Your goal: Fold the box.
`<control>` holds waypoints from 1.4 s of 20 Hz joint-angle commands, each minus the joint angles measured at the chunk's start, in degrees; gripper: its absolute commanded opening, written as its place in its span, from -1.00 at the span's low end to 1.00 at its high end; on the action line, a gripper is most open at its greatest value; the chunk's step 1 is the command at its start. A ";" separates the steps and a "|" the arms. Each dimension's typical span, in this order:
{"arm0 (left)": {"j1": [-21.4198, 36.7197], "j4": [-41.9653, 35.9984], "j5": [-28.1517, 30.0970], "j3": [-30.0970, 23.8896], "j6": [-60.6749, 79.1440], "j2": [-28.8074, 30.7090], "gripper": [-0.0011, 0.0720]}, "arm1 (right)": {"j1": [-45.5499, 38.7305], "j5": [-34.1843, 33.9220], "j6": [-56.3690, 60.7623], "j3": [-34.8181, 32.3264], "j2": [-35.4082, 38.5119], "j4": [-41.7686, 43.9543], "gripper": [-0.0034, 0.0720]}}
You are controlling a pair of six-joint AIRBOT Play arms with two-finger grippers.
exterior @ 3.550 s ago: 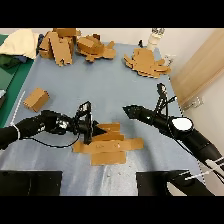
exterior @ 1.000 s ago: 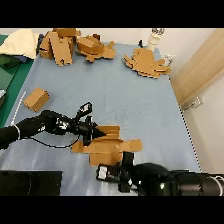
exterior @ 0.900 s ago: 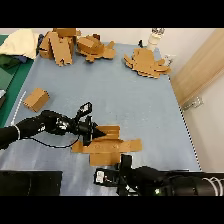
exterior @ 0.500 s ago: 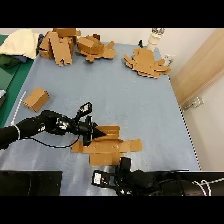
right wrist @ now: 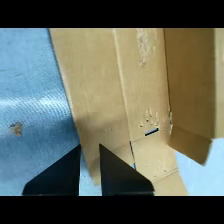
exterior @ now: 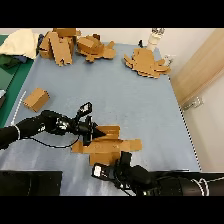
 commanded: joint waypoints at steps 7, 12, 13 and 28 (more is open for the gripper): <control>0.00 0.02 -0.02 0.04 0.02 -0.04 -0.94 | -1.84 -0.44 0.28 0.52 0.33 -0.55 -0.41; 0.00 0.02 -0.02 0.04 0.02 -0.04 -0.94 | -2.84 -6.54 0.37 -3.26 9.27 -1.03 -0.41; 0.00 0.00 -0.02 0.04 0.00 -0.04 -0.94 | -4.28 -6.88 0.35 -5.46 12.68 -0.39 -0.41; 0.00 0.00 -0.02 0.04 0.02 -0.04 -0.94 | -18.03 -18.05 -10.82 -11.82 20.70 5.62 -0.41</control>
